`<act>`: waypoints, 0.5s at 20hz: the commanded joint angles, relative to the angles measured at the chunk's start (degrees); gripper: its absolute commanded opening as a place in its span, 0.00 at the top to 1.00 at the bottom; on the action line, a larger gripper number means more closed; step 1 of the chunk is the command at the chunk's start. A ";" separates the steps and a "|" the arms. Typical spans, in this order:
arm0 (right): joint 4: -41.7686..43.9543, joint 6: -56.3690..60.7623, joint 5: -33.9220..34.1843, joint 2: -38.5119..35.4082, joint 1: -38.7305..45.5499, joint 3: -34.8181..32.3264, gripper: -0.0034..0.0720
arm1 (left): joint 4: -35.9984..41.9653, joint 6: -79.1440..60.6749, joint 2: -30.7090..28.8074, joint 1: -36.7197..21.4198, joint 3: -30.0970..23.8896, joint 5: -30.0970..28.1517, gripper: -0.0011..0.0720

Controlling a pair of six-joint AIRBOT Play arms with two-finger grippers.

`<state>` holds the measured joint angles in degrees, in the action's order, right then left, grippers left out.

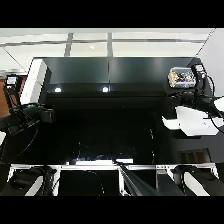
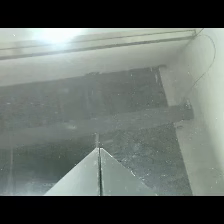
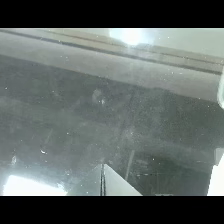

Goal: Fold the box and place the chain.

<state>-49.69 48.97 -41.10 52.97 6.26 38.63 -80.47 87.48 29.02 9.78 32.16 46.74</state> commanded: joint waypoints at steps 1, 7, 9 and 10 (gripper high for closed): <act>0.02 0.02 -0.02 -0.02 0.04 -0.02 0.93 | 0.00 -0.02 -0.07 0.04 -0.02 -0.02 0.95; 0.02 0.02 -0.02 -0.02 0.04 -0.02 0.93 | 0.00 -0.02 -0.07 0.04 -0.02 -0.02 0.95; 0.02 0.02 -0.02 -0.02 0.04 -0.02 0.93 | 0.00 -0.02 -0.07 0.04 -0.02 -0.13 0.95; 0.02 0.02 -0.02 -0.02 0.04 -0.02 0.93 | 0.00 -0.02 -0.04 0.04 -0.02 -0.96 0.95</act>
